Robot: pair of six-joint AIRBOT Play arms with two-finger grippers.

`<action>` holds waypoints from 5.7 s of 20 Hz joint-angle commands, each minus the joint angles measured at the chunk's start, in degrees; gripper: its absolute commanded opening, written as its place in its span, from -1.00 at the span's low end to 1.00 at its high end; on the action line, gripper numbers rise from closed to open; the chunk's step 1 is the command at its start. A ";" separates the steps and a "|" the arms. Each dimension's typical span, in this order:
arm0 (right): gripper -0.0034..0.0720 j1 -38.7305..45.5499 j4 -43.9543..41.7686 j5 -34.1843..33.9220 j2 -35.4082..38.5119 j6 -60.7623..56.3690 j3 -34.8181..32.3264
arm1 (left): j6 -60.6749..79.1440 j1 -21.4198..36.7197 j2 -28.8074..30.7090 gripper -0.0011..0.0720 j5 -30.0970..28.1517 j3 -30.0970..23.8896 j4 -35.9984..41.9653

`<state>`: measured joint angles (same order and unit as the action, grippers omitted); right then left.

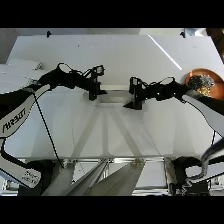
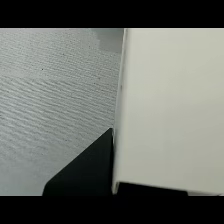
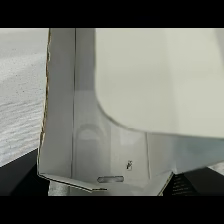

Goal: Fold the box and place the chain.

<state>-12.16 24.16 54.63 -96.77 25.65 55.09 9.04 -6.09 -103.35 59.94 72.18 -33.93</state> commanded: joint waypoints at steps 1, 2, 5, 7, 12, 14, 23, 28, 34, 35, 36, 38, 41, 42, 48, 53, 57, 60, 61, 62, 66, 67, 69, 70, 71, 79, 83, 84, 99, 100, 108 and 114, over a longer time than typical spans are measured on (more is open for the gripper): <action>0.92 -0.15 0.20 -0.66 -0.15 0.81 0.04 | -0.04 -0.04 -0.02 -0.94 -0.11 -0.02 0.04; 0.92 -0.15 0.20 -0.59 -0.15 0.81 0.04 | -0.04 -0.02 -0.02 -0.94 -0.11 -0.02 0.04; 0.92 -0.15 0.20 -0.42 -0.15 0.81 0.04 | -0.04 -0.04 -0.02 -0.94 -0.11 -0.02 0.04; 0.92 -0.15 0.17 -0.42 -0.15 0.81 0.04 | -0.04 -0.04 -0.02 -0.94 -0.11 -0.02 0.04; 0.81 -0.15 0.02 0.02 -0.15 0.83 0.04 | -0.04 -0.04 -0.02 -0.94 -0.11 -0.02 0.04; 0.73 -0.15 0.04 0.02 -0.15 0.81 0.04 | -0.04 -0.02 -0.02 -0.94 -0.13 -0.02 0.04; 0.47 -0.15 0.04 -0.02 -0.15 0.81 0.04 | -0.04 -0.04 -0.02 -0.94 -0.11 -0.02 0.04; 0.47 -0.15 0.04 0.02 -0.15 0.81 0.04 | -0.04 -0.04 -0.02 -0.94 -0.11 -0.02 0.04; 0.47 -0.15 0.04 0.02 -0.15 0.81 0.04 | -0.04 -0.04 -0.02 -0.94 -0.11 -0.02 0.04; 0.47 -0.15 0.04 0.02 -0.15 0.81 0.04 | -0.04 -0.04 -0.02 -0.94 -0.11 -0.02 0.04; 0.47 -0.15 0.04 0.00 -0.15 0.81 0.04 | -0.04 -0.04 -0.02 -0.94 0.00 -0.02 0.07; 0.47 -0.15 0.04 0.02 -0.15 0.81 0.04 | -0.04 -0.02 -0.02 -0.94 0.04 -0.02 0.04; 0.47 -0.15 0.04 0.02 -0.15 0.81 0.04 | -0.04 -0.04 -0.02 -0.94 0.04 -0.02 0.04; 0.47 -0.15 0.04 0.02 -0.15 0.81 0.04 | -0.04 -0.07 -0.02 -0.94 0.04 -0.02 0.04; 0.47 -0.15 0.04 0.02 -0.15 0.81 0.04 | -0.04 -0.07 -0.02 -0.83 -1.42 -0.02 1.60; 0.47 -0.15 0.04 0.02 -0.15 0.81 0.04 | -0.04 -0.07 0.11 0.31 -1.22 -0.02 1.57; 0.47 -0.15 0.04 0.02 -0.15 0.81 0.04 | -0.04 -0.02 1.31 0.31 0.44 -0.02 0.35; 0.47 -0.15 0.04 0.02 -0.15 0.81 0.04 | -0.22 0.02 3.08 0.31 1.73 -0.02 -5.03; 0.47 -0.15 0.02 0.00 -0.15 0.81 0.04 | -0.52 0.07 3.65 0.31 2.14 -0.02 -7.28; 0.47 -0.15 0.04 0.02 -0.15 0.81 0.04 | -0.52 0.22 4.33 0.31 2.73 -0.02 -9.44; 0.47 -0.15 0.04 0.00 -0.15 0.81 0.04 | -0.52 4.92 5.99 0.31 7.34 -0.04 -8.68; 0.47 -0.15 0.04 0.02 -0.15 0.81 0.04 | -0.50 6.38 6.43 0.30 9.35 -0.07 -8.76; 0.47 -0.15 0.02 0.00 -0.15 0.81 0.04 | -0.50 8.46 7.37 -0.03 15.67 -0.28 -9.57; 0.47 -0.15 0.04 0.02 -0.15 0.81 0.04 | -0.11 8.74 7.78 -0.73 19.52 -0.28 -11.32; 0.47 -0.15 0.04 0.00 -0.15 0.81 0.04 | 0.81 8.70 8.20 -0.94 21.84 -0.31 -12.20; 0.47 -0.15 0.04 0.02 -0.15 0.81 0.04 | 0.17 0.17 8.41 -0.94 16.79 -0.83 -1.49; 0.47 -0.15 0.04 0.02 -0.15 0.81 0.04 | 0.17 0.09 8.41 -0.94 0.66 -0.83 9.14; 0.47 -0.15 0.04 0.02 -0.15 0.81 0.04 | 0.15 0.04 8.41 -0.94 -2.89 -0.83 10.45; 0.47 -0.15 0.04 0.00 -0.15 0.81 0.04 | -4.52 0.50 2.80 -0.94 -10.32 -0.98 13.86; 0.47 -0.15 0.04 0.00 -0.15 0.81 0.04 | -4.52 1.20 3.89 -0.94 -8.24 -0.98 13.94; 0.47 -0.15 0.02 0.02 -0.15 0.81 0.04 | -4.33 12.79 10.29 -0.94 16.63 -0.98 3.34; 0.47 -0.15 0.04 0.02 -0.15 0.81 0.04 | 0.46 11.93 10.12 0.01 14.69 -2.62 -13.07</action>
<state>-12.32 24.25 54.68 -96.90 26.52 55.09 5.89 6.20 -93.38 74.32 70.59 -40.64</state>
